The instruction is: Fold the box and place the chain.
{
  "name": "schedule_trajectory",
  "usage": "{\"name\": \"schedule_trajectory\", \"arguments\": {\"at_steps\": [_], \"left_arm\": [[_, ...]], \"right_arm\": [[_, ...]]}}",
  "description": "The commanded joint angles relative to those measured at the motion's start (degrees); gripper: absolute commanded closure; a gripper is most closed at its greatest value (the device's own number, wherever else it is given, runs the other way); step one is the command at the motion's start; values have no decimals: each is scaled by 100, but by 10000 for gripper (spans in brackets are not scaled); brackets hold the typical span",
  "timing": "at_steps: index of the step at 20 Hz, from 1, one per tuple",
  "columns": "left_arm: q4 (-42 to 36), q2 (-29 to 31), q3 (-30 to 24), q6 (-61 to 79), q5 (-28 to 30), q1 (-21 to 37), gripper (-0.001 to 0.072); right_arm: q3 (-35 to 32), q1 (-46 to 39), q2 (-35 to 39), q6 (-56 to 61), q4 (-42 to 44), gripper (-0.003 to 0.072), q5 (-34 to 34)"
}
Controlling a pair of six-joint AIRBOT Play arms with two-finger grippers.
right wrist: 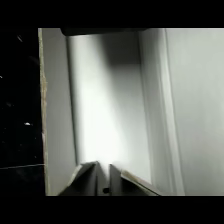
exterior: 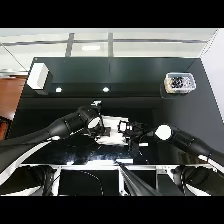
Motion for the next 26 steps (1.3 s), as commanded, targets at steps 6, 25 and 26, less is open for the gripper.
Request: {"name": "schedule_trajectory", "arguments": {"at_steps": [6,25,26], "left_arm": [[-4,-4,7,-7,2,0,684],[-2,-4,7,-7,-44,0,684],[-2,-4,7,-7,-44,0,684]], "right_arm": [[-2,39,-68,225,116,444,-68],[-837,-5154,1294,6824,-1241,675,2905],[-938,-5049,1095,6813,-1084,675,2999]]}}
